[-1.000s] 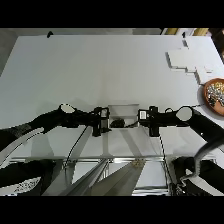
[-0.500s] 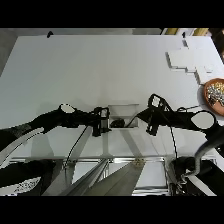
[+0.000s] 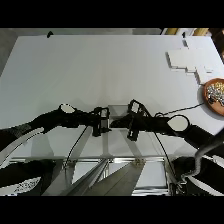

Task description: Fold the box and place the chain.

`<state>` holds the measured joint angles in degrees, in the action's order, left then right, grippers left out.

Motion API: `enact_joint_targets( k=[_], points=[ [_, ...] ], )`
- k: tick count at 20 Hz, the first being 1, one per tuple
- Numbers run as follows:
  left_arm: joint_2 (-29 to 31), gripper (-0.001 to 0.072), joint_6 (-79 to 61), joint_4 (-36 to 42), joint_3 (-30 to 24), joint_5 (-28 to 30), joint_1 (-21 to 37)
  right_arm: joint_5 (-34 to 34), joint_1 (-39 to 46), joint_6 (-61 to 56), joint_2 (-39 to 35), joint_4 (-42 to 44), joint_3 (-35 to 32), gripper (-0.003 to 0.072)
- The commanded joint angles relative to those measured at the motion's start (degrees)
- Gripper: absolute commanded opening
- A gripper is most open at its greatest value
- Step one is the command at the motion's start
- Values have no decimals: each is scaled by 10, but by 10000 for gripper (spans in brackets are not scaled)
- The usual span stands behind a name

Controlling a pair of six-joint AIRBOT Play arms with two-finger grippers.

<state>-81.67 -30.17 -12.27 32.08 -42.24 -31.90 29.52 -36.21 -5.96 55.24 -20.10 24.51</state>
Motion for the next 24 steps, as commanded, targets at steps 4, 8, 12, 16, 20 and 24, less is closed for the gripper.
enact_joint_targets(
  k=[4, 8, 12, 16, 20, 24],
  points=[
    [0, 69, 0, 0, 0, 0, 0, -27, 20, 4, 12, 8, 19, 272],
    [0, 69, 0, 0, 0, 0, 0, 80, 141, 5, -59, -40, 45, 270],
    [0, 69, 0, 0, 0, 0, 0, 193, 268, 5, -96, -208, 44, 269],
    [0, 69, 0, 0, 0, 0, 0, 194, 306, 5, -69, -321, 32, 271],
    [0, 69, 0, 0, 0, 0, 0, 197, 293, 69, -26, -311, 27, 273],
    [0, 69, 0, 0, 0, 0, 0, 199, 254, 122, 33, -311, 27, 275]
  ],
)
